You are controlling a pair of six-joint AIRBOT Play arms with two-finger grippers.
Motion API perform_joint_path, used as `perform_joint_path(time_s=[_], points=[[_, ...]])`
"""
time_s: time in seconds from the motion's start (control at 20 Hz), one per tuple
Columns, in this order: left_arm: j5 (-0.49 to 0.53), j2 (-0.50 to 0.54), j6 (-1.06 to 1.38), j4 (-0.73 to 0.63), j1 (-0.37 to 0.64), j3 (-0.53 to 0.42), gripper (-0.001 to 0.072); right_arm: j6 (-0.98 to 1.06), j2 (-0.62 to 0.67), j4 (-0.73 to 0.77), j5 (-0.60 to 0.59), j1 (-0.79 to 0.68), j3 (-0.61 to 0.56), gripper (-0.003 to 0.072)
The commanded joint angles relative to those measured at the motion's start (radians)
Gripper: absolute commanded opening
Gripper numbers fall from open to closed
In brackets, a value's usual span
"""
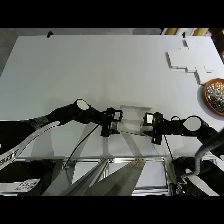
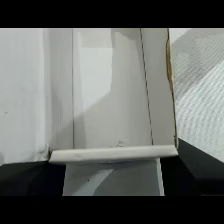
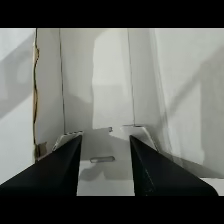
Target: Fold the box and place the chain.
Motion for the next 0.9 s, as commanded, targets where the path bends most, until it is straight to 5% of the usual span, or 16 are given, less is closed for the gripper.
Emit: perform_joint_path(time_s=[0.0,0.1,0.4,0.55,0.65,0.85], points=[[-0.002,0.000,0.000,-0.001,0.000,0.001,0.0134,-0.018,-0.027,0.065,-0.025,0.001,0.000,0.0388],[-0.001,0.000,0.000,-0.001,0.000,0.001,0.0134,-0.003,-0.025,0.063,-0.026,0.001,0.000,0.0478],[-0.001,0.000,0.000,-0.001,0.000,0.001,0.0134,0.314,0.215,-0.225,0.049,0.000,-0.016,0.0475],[-0.001,0.000,0.000,-0.001,0.000,0.001,0.0134,0.503,0.358,-0.389,0.143,0.000,-0.016,0.0284],[-0.002,0.000,0.000,-0.001,0.000,0.001,0.0134,0.624,0.437,-0.405,0.196,0.000,-0.017,0.0046],[-0.001,0.000,0.000,-0.001,0.000,0.001,0.0134,0.917,0.539,-0.406,0.051,0.000,-0.017,0.0023]])
